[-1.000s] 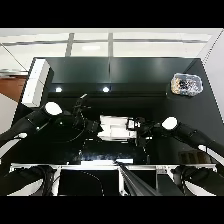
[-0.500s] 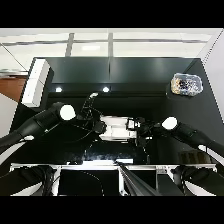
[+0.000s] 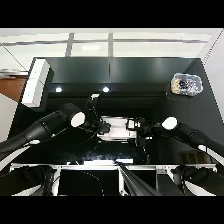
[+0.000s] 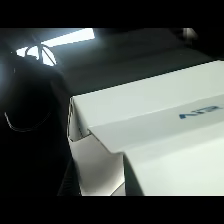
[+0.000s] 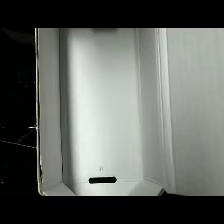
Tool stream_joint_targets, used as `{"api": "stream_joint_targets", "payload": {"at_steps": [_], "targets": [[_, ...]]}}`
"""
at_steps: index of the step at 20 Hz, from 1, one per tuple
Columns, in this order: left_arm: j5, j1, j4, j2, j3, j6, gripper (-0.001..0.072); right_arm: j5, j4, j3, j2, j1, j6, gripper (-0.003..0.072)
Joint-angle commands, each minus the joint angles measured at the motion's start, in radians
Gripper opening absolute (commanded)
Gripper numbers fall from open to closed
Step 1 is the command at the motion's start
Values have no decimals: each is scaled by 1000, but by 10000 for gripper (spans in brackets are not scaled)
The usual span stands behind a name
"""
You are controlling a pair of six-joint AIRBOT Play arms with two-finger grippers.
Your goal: Fold the box and place the chain.
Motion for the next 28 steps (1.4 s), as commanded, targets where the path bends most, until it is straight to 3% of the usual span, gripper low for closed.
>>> {"api": "stream_joint_targets", "payload": {"at_steps": [1,14,15,16,26,28], "targets": [[-12,-25,32,-20,4,-75,345,0,0,0,0,1,0,473],[-48,-36,16,-93,64,-80,331,0,0,0,0,1,0,473],[-57,-36,29,-93,64,-104,324,0,0,0,0,1,0,473],[-60,-36,39,-93,64,-117,262,0,0,0,0,1,0,474],[-185,-37,88,-179,156,-181,257,0,0,0,0,1,0,473],[-185,-39,88,-182,158,-205,221,0,0,0,0,1,0,474]]}}
